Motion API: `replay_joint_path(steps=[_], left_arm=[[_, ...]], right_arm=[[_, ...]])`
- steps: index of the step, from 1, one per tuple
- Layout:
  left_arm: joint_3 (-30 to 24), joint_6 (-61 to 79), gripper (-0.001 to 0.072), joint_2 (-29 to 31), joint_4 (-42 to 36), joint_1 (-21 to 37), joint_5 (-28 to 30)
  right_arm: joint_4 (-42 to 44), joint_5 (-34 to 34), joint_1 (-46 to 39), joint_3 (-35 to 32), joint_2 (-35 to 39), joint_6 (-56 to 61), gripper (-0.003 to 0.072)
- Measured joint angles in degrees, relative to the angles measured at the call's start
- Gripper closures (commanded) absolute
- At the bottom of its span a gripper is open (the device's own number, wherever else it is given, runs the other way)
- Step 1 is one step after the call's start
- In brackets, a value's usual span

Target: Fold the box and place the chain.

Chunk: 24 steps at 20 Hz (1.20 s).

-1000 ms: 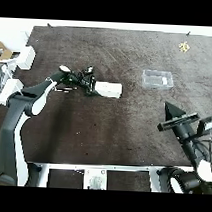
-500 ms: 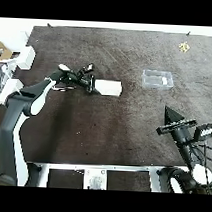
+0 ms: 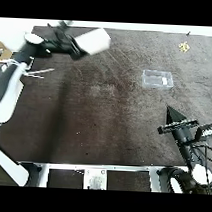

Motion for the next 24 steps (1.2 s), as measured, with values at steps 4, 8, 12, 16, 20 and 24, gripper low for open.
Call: replay_joint_path(steps=[4, 8, 12, 16, 20, 24], left_arm=[[-0.50, -28.44, 0.0701, 3.63, 21.18, 6.19, 12.00], [-6.25, -46.01, 0.0700, 4.48, 35.34, 10.58, 17.44], [-14.16, -51.82, 0.0699, 3.78, 40.02, 12.24, 23.76], [-17.35, -53.42, 0.0697, 0.74, 41.53, 12.76, 28.33], [-18.25, -53.66, 0.0696, -2.19, 42.03, 12.87, 31.85], [-18.49, -53.66, 0.0696, -3.74, 42.12, 12.85, 35.39]], right_arm=[[0.52, -1.05, 0.00, 0.00, 0.00, 0.26, 0.0682], [2.27, -1.77, 0.00, 0.00, 0.00, 0.39, 0.0682], [2.80, -2.40, 0.00, 0.00, 0.00, 0.42, 0.0682], [3.02, -3.30, 0.00, 0.00, 0.00, 0.46, 0.0682], [3.04, -3.58, 0.00, 0.00, 0.00, 1.22, 0.0682], [3.04, -3.67, 0.00, 0.00, 0.00, 1.99, 0.0682]])
